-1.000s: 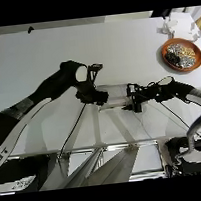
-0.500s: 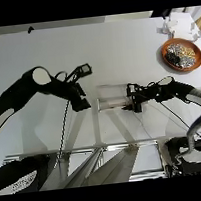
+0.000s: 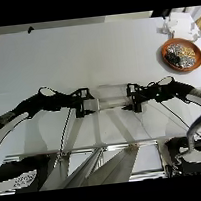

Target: Fold the box and place the chain.

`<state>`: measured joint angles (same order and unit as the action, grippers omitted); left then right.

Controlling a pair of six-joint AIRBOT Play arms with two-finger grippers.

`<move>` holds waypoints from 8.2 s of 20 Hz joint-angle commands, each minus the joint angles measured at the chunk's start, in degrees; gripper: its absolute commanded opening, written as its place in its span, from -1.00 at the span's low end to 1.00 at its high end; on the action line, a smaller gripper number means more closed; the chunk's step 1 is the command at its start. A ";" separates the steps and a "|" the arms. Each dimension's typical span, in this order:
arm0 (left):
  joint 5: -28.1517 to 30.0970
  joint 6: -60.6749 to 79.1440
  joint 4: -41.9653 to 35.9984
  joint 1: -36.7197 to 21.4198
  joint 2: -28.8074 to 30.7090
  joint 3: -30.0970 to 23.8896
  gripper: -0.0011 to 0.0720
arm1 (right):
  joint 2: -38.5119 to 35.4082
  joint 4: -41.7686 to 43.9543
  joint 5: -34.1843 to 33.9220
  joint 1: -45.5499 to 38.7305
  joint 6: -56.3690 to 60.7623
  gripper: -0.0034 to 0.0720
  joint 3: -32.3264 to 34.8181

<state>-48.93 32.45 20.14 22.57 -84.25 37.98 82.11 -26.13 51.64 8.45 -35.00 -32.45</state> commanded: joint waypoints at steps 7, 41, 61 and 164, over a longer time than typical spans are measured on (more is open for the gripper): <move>2.89 8.26 -7.67 2.56 -1.68 -0.46 0.94 | -0.02 0.00 0.00 0.04 0.00 0.19 0.00; 4.96 1.95 -8.63 5.53 -1.64 -0.26 0.94 | -0.02 0.00 0.00 0.04 0.00 0.19 0.02; 7.15 1.84 -12.20 7.17 -1.66 -0.20 -0.94 | -0.02 0.00 0.00 0.04 0.00 0.19 0.00; 6.91 1.84 -12.17 7.17 -1.64 -0.20 -0.94 | -13.66 -17.92 -3.41 -0.55 16.90 -0.31 0.20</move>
<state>-42.02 34.26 7.94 29.71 -85.91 37.78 67.92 -46.78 50.35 7.20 -17.37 -32.27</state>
